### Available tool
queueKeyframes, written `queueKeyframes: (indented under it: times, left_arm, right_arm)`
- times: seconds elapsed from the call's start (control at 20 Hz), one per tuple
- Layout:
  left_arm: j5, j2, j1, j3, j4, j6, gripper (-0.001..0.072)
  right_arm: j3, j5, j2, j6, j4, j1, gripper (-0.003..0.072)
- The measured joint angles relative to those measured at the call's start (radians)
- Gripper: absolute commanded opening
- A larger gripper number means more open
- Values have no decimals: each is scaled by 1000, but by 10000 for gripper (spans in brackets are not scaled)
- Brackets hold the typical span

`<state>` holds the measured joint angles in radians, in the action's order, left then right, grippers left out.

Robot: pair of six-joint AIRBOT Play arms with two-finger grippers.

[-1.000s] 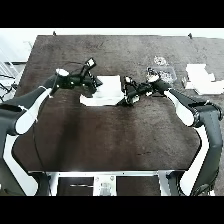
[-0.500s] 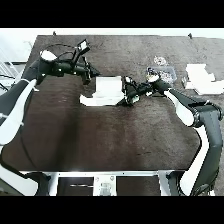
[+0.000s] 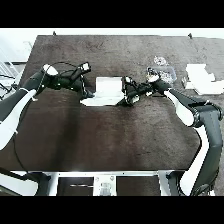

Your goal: Fold the box and place the chain.

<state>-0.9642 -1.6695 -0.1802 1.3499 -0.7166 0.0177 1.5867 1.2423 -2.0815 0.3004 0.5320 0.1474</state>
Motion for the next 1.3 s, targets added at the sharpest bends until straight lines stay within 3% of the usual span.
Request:
queueKeyframes:
  times: [0.35, 0.75, 1.3]
  left_arm:
    - [10, -5, 0, 4, -124, 14, 603]
    - [-167, -149, -6, 203, -211, 53, 603]
    - [-198, -201, -58, 236, -266, 60, 603]
  right_arm:
    - [0, 0, 0, 0, 0, 0, 578]
    - [0, 0, 0, 0, 0, 0, 579]
    - [0, 0, 0, 0, 0, 0, 578]
